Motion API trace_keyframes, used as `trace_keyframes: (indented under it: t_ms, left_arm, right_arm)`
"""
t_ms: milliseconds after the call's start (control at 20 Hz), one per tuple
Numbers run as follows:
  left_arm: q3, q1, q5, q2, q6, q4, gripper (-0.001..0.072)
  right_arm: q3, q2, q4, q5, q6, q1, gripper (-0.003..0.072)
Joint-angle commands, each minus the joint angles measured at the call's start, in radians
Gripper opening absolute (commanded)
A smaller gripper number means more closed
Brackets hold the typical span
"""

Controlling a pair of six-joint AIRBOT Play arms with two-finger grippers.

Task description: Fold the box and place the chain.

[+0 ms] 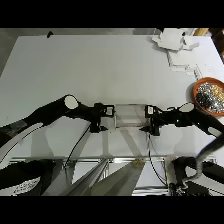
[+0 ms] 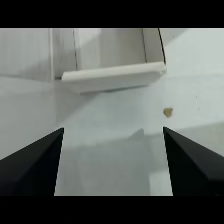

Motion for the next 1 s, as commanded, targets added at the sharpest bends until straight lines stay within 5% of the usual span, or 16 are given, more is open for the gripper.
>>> trace_keyframes:
  t_ms: [0, 950]
  left_arm:
    - [-0.005, -0.016, 0.034, -0.039, 0.140, -0.129, 0.0713]
    - [-0.005, -0.072, 0.049, -0.098, 0.218, -0.288, 0.0708]
  right_arm:
    - [0.001, 0.000, 0.000, 0.000, 0.000, 0.000, 0.0401]
    - [0.001, 0.000, 0.000, 0.000, 0.000, 0.000, 0.0401]
